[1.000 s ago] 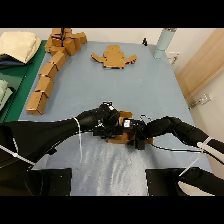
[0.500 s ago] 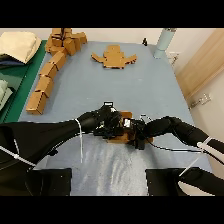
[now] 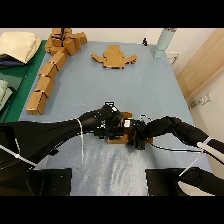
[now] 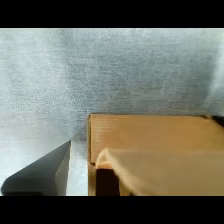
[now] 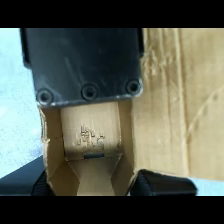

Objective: Fold the box.

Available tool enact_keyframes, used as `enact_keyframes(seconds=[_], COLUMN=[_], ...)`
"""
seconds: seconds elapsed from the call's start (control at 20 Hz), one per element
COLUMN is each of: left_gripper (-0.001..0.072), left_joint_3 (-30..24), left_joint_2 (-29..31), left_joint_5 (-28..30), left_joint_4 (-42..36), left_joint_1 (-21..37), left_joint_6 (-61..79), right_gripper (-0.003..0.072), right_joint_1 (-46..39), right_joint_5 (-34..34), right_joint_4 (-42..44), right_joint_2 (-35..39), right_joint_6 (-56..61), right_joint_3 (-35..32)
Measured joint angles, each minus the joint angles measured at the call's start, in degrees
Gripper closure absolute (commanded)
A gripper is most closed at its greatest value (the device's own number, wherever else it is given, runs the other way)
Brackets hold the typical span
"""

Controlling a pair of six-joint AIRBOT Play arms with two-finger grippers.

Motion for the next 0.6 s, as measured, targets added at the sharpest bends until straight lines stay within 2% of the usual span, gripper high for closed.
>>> enact_keyframes(seconds=[0.2, 0.25, 0.3, 0.35, 0.4, 0.6], left_gripper=[0.0302, 0.0343, 0.0513, 0.0647, 0.0699, 0.0699], left_joint_3=[0.1, 0.1, 0.2, 0.5, 0.7, 1.8], left_joint_2=[0.1, 0.1, 0.1, 0.1, 0.1, 0.0], left_joint_5=[0.0, 0.0, 0.0, 0.0, -0.3, -0.4], left_joint_4=[0.1, 0.2, 0.3, 0.4, 0.7, 1.9], left_joint_1=[0.0, 0.0, 0.0, 0.0, 0.0, 0.0], left_joint_6=[0.2, 0.2, 0.2, 0.3, 0.3, 0.4], right_gripper=[0.0111, 0.0111, 0.0111, 0.0111, 0.0111, 0.0111], right_joint_1=[0.0, 0.0, 0.0, 0.0, 0.0, 0.0], right_joint_5=[0.1, 0.1, 0.1, 0.2, 0.2, 0.5], right_joint_4=[0.0, 0.0, 0.0, 0.0, 0.0, -0.1], right_joint_2=[0.0, 0.0, 0.0, 0.0, 0.0, 0.0], right_joint_6=[0.0, 0.0, 0.0, 0.0, 0.0, 0.1], right_joint_3=[0.0, 0.0, 0.0, 0.0, 0.0, 0.0])
